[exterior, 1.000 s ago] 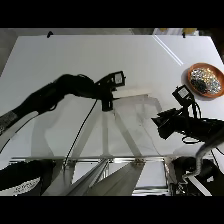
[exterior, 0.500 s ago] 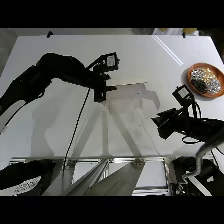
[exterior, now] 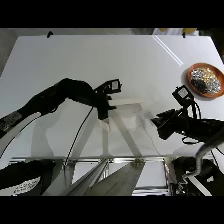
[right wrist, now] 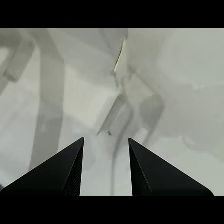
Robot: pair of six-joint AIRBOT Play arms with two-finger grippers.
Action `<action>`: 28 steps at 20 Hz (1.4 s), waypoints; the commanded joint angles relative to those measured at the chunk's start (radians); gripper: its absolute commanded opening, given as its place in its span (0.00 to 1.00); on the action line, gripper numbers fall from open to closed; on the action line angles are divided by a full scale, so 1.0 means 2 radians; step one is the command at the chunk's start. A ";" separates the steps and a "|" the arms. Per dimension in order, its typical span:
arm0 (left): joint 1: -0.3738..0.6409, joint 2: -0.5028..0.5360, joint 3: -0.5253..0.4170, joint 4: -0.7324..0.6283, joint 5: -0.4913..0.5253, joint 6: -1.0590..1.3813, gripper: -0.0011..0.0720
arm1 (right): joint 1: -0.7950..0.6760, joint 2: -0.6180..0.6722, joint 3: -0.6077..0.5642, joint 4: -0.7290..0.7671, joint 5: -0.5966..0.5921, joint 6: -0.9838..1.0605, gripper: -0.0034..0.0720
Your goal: Fold the box and place the chain.
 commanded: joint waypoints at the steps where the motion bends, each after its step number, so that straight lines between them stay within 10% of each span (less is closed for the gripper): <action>1: -0.003 -0.027 -0.019 -0.003 0.017 0.018 0.01 | 0.000 0.000 0.000 0.000 -0.001 0.000 0.47; 28: -0.057 -0.043 -0.019 -0.001 -0.114 0.018 0.02 | 0.000 -0.040 -0.001 -0.004 -0.001 -0.036 0.53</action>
